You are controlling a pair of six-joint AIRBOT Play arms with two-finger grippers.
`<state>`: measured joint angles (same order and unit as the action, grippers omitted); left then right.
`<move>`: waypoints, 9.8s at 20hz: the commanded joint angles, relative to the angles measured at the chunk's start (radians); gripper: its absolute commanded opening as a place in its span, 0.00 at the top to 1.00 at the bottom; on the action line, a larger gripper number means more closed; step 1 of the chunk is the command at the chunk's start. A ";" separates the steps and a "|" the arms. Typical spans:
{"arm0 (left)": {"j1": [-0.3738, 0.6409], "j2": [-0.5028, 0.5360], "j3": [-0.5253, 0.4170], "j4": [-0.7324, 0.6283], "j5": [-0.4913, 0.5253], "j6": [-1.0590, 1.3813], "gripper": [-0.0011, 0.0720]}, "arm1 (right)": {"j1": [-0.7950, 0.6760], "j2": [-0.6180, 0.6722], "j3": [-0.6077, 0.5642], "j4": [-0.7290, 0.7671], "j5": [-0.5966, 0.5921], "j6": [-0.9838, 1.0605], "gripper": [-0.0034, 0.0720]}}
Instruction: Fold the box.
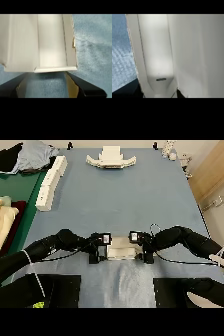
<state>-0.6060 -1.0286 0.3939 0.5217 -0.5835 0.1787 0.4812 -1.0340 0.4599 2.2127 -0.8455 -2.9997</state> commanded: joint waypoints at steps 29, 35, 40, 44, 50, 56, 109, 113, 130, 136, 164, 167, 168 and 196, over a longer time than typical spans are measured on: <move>-0.074 -0.055 0.007 -0.033 0.056 -0.024 0.04 | 0.001 0.000 0.000 -0.003 -0.001 -0.003 0.40; -0.049 -0.059 0.020 -0.035 0.045 -0.014 0.04 | 0.001 0.000 0.000 -0.003 -0.001 -0.003 0.40; -0.028 -0.069 0.023 -0.055 -0.006 0.013 0.04 | 0.001 0.000 0.000 -0.003 -0.001 -0.003 0.40; -0.028 -0.069 0.024 -0.076 -0.020 0.072 0.04 | 0.001 0.000 0.000 -0.003 -0.001 -0.003 0.40; -0.037 -0.099 0.034 -0.081 -0.030 0.071 0.19 | 0.001 0.000 0.000 -0.003 -0.001 -0.003 0.40; -0.036 -0.100 0.034 -0.081 -0.029 0.060 0.19 | 0.001 0.000 0.000 -0.003 -0.001 -0.003 0.40; -0.036 -0.082 0.036 -0.055 -0.002 0.075 0.33 | 0.001 0.002 0.000 -0.006 -0.007 0.017 0.03; -0.036 -0.082 0.036 -0.055 -0.002 0.075 0.33 | 0.001 0.044 0.012 -0.103 -0.030 0.190 0.00; -0.036 -0.082 0.036 -0.055 -0.002 0.075 0.33 | 0.001 0.383 0.098 -0.156 -0.487 1.186 0.95; -0.036 -0.082 0.036 -0.055 -0.002 0.075 0.33 | 0.001 0.280 0.098 0.097 -0.093 1.186 0.95; -0.036 -0.082 0.036 -0.055 -0.002 0.075 0.33 | 0.018 0.028 0.179 0.032 0.167 1.122 0.95; -0.036 -0.082 0.036 -0.055 -0.002 0.075 0.33 | 0.019 0.148 0.179 -0.021 0.019 1.122 0.95; -0.036 -0.082 0.036 -0.055 -0.002 0.075 0.33 | 0.019 0.182 0.178 -0.032 -0.046 1.122 0.95; -0.036 -0.082 0.036 -0.055 -0.002 0.075 0.33 | 0.026 0.177 0.019 -0.126 -0.061 0.275 0.84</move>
<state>-0.6422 -1.1110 0.4301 0.4671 -0.5858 0.2531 0.5060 -0.8501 0.4797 2.0354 -0.9070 -2.6980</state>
